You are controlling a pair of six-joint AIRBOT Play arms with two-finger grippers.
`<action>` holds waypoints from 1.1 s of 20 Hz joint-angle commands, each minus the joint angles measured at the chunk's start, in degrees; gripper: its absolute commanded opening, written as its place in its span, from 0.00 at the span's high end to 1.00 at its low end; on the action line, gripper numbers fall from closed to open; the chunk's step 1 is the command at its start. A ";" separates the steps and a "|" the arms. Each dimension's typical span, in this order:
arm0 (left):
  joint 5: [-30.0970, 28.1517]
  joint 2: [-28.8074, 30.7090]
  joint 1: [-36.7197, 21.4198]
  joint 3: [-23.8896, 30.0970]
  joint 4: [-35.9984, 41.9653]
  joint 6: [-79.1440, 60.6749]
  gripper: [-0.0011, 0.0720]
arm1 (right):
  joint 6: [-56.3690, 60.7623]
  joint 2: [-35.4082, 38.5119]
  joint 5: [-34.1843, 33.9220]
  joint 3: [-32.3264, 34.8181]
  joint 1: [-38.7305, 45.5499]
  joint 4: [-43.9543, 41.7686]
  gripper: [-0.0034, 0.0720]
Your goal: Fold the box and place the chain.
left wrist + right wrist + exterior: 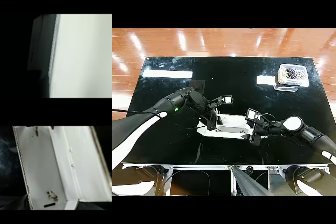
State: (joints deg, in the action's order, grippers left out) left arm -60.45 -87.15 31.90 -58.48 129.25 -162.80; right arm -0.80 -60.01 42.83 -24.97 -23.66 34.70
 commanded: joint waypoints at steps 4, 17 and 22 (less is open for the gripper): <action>4.50 0.11 0.07 0.92 -0.90 0.24 0.96 | -2.71 -0.04 -0.59 -0.07 -0.02 -0.13 0.02; 3.65 2.67 0.04 3.65 -0.85 0.00 0.96 | -2.62 -0.59 0.50 -0.09 -0.07 -0.17 0.01; 3.82 2.67 0.04 3.65 -0.85 0.28 0.96 | -2.64 -2.14 2.16 -0.09 -2.01 0.57 0.01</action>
